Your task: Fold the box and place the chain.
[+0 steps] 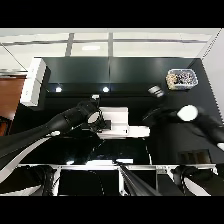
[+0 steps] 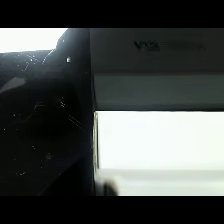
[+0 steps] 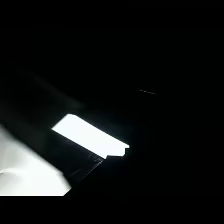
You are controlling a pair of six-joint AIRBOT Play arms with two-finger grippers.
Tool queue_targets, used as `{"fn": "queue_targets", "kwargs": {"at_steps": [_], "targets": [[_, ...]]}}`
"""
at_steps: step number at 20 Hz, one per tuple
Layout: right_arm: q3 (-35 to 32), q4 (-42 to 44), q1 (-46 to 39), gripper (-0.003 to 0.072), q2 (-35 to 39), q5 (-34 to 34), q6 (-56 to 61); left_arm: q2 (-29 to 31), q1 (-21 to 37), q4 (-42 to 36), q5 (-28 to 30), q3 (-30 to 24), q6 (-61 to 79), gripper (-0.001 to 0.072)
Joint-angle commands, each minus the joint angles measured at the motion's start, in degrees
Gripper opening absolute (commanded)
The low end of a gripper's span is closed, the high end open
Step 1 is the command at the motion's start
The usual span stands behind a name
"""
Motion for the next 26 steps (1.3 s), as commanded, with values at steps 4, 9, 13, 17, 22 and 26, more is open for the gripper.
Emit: {"fn": "queue_targets", "kwargs": {"at_steps": [4,9,13,17,22,26], "targets": [[-5.16,-0.13,-26.49,0.0017,3.08,10.25,21.49,0.0,0.02,0.11,-0.02,0.07,0.02,0.003],[-11.23,16.7,-22.29,0.0015,-2.78,19.04,2.54,0.0,0.02,0.11,-0.02,0.07,0.02,0.0029],[-11.26,24.28,-13.97,0.0016,-9.44,21.86,-6.4,0.0,0.02,0.11,-0.04,0.07,0.02,0.0029],[-11.23,36.92,-7.34,0.0016,-13.11,18.14,-15.37,0.0,0.02,0.11,-0.04,0.07,0.02,0.0029],[-10.43,43.52,-5.55,0.0019,-13.29,19.85,-19.5,0.0,0.02,0.11,-0.04,0.07,0.02,0.0029],[-9.03,43.6,-5.53,0.0631,-13.29,20.06,-19.45,0.0,0.02,0.09,-0.04,0.07,0.02,0.0029]]}}
